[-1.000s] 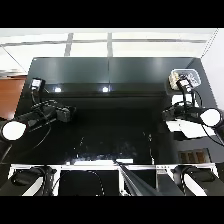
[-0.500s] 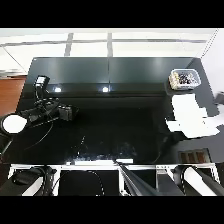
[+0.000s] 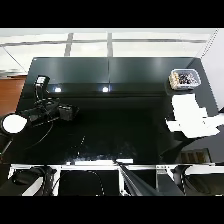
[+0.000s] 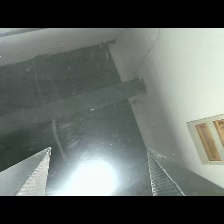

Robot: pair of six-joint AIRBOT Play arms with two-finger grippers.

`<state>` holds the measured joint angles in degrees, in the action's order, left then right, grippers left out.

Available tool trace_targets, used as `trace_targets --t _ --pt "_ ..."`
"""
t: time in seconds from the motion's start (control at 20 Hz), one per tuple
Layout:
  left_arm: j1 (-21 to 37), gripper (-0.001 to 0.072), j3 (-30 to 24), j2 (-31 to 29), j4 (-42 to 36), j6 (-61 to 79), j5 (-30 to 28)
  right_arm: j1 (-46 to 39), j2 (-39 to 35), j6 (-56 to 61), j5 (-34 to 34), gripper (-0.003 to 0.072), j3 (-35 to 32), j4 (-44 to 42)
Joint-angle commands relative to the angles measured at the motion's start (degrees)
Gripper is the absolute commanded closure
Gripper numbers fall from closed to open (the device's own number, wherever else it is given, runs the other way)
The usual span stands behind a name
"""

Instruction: Fold the box and place the chain.

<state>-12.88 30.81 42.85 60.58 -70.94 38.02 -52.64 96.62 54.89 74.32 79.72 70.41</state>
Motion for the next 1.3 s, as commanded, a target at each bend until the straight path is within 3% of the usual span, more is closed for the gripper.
trace_targets --t 0.0,0.15,0.25,0.4,0.8,1.0,1.15,1.25 --pt "0.0 0.0007 0.04 0.02 -0.26 0.0 -0.04 0.63 4.85 -6.4 8.59 0.0171 4.31 -0.22" --pt "0.0 0.0007 0.04 0.02 -0.22 0.0 -0.04 0.39 4.57 -7.06 11.39 0.063 4.31 0.55" --pt "0.0 0.0008 0.04 0.02 -0.24 0.0 -0.07 0.74 3.06 -7.23 12.74 0.0668 4.28 -1.88" --pt "0.02 0.0008 0.04 0.02 -0.2 0.0 -0.52 3.17 -3.5 -7.26 11.61 0.0668 1.92 -11.98" --pt "0.02 0.0007 0.02 0.02 0.02 0.02 -2.45 19.96 -33.64 -2.69 1.62 0.0668 -22.45 -22.95" --pt "-0.02 0.0007 -0.07 1.03 -0.13 0.0 -2.36 37.53 -43.85 2.43 -14.27 0.0668 -39.06 -26.27" --pt "0.0 0.0007 0.0 5.49 -4.61 0.07 -1.53 51.43 -44.54 2.54 -34.03 0.0668 -50.01 -35.21" --pt "0.15 0.0008 0.79 10.56 -10.49 0.76 0.22 59.36 -44.54 2.56 -44.04 0.0668 -53.83 -37.44"
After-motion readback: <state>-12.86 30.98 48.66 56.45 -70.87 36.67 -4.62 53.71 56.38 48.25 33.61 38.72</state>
